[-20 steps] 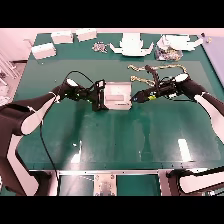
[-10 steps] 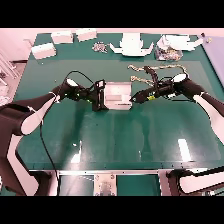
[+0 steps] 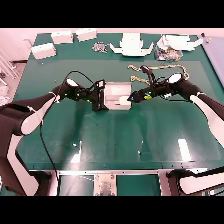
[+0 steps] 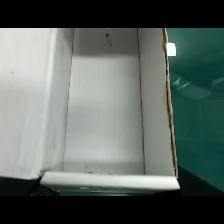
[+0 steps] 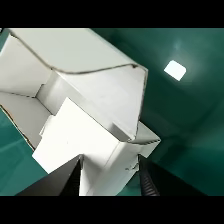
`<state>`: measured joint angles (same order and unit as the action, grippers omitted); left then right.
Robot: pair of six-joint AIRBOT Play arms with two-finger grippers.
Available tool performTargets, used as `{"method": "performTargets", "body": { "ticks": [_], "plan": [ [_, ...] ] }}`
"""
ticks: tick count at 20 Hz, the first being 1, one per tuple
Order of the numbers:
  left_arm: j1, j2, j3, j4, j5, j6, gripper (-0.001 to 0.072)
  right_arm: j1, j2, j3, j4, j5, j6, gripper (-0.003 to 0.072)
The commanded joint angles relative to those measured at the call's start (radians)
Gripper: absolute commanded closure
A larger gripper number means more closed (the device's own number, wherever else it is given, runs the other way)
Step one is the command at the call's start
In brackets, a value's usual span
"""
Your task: Fold the box and place the chain.
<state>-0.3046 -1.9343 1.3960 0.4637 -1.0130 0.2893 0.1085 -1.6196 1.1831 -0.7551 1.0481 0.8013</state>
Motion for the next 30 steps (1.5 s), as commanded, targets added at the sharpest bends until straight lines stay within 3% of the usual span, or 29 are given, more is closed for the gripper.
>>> {"method": "performTargets", "body": {
  "ticks": [1,12,19,30],
  "plan": [
    [0.0,0.001,0.0,-0.001,0.0,-0.001,0.0241,0.026,-0.001,0.0,-0.089,-0.043,0.101,0.027],
    [0.0,0.001,0.0,-0.001,-0.002,-0.001,0.024,0.083,-0.001,0.079,-0.114,-0.04,0.254,0.0272],
    [0.0,0.001,0.0,-0.001,-0.001,-0.001,0.0241,0.172,-0.001,0.148,-0.446,0.026,0.529,0.0272],
    [0.0,0.001,0.0,-0.001,-0.001,-0.001,0.024,0.274,-0.001,0.185,-0.697,0.026,0.819,0.0273]
  ]
}}
